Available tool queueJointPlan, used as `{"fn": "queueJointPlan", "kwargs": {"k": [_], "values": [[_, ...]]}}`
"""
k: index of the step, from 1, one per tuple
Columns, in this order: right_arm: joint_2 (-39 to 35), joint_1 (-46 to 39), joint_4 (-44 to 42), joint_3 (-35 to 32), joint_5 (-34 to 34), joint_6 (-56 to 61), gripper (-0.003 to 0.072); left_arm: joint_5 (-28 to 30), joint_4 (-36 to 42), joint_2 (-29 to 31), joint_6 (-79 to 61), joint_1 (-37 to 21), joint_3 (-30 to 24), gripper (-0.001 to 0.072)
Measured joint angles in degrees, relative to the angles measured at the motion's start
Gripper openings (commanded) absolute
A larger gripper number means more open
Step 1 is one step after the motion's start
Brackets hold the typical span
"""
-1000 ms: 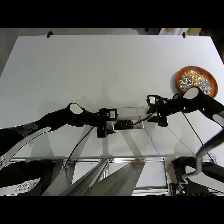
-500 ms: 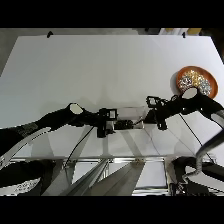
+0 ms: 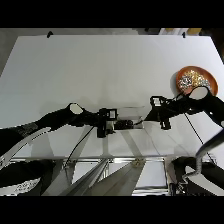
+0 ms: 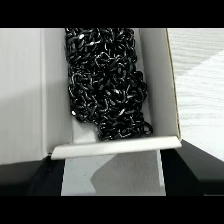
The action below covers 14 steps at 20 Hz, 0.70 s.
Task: Fold the box and place the chain.
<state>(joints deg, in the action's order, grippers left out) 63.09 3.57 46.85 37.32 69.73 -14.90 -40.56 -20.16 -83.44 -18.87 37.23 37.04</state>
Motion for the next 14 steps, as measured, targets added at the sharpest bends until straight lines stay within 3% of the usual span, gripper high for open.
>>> {"fn": "queueJointPlan", "kwargs": {"k": [8,14], "values": [[-12.8,6.5,-13.3,0.0,3.2,0.0,0.0016,0.0,0.0,0.0,0.0,0.0,0.0,0.021],[-13.6,18.8,-15.2,0.0,-6.8,1.0,0.0017,0.0,0.0,0.0,0.0,0.0,0.0,0.021]]}}
